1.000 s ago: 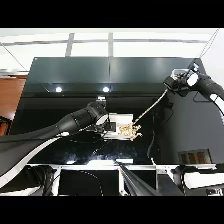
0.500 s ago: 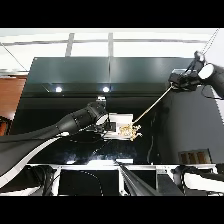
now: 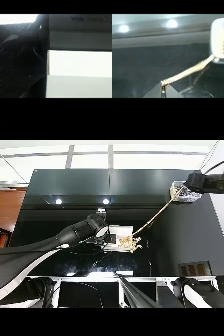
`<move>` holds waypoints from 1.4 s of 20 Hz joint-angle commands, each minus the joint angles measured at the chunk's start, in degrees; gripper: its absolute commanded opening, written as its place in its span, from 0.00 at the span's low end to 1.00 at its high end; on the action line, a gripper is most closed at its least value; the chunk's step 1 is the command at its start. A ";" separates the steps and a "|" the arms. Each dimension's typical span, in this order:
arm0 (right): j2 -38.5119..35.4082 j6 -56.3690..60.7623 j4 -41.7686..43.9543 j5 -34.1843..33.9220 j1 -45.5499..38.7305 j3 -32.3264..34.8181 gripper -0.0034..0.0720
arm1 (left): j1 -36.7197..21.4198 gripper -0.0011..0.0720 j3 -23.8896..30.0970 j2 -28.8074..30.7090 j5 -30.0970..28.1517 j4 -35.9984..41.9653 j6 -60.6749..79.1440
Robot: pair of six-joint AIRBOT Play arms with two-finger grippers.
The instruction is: Fold the box and place the chain.
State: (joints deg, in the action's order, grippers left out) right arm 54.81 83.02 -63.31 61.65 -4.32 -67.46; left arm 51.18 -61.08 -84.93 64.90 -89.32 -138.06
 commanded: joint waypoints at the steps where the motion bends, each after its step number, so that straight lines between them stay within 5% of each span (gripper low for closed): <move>1: -7.52 -2.08 5.77 9.68 1.36 -0.04 0.06 | 0.02 0.06 0.02 -0.04 -0.02 0.00 0.00; 5: -9.16 -2.05 6.34 15.45 6.71 0.39 0.06 | 0.02 0.06 0.02 -0.04 -0.15 -0.04 0.02; 14: -9.07 -0.28 12.94 16.65 22.84 0.66 0.06 | 0.02 0.06 0.02 -0.04 -0.13 -0.04 0.02; 28: -3.58 -2.58 19.78 11.56 27.78 1.51 0.06 | 0.02 0.06 0.02 -0.04 -0.31 -0.02 0.00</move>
State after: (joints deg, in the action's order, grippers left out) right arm 48.99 81.38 -43.86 73.69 22.41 -66.46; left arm 51.18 -61.08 -84.93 64.66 -89.34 -138.06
